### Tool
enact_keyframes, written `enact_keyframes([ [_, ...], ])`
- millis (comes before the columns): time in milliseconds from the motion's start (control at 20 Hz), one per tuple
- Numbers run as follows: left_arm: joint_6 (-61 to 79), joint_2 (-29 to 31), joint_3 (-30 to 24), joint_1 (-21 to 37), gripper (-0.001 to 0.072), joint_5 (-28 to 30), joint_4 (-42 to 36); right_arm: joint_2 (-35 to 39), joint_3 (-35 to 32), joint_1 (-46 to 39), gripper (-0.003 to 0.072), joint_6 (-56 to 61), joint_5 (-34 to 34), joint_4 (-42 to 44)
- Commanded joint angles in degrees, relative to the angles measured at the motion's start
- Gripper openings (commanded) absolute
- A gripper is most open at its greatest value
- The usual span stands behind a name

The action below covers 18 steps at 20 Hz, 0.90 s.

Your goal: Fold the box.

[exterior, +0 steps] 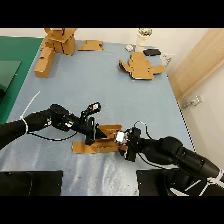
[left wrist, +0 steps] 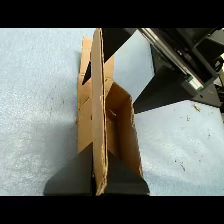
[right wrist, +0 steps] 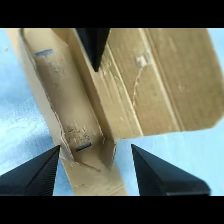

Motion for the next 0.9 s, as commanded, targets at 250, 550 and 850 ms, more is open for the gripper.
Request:
enact_keyframes([
  [250,0.02,-0.04,0.04,0.04,0.0014,0.00,0.00,-9.42,3.63,-17.66,0.0720,-45.62,-13.27,34.56],
  [550,0.02,-0.04,0.04,0.04,0.0014,0.00,0.00,-18.05,6.54,-18.84,0.0720,-46.16,-15.10,34.25],
  [850,0.02,-0.04,0.04,0.04,0.0014,0.00,0.02,-15.41,6.51,-18.84,0.0720,-44.76,-15.41,28.55],
])
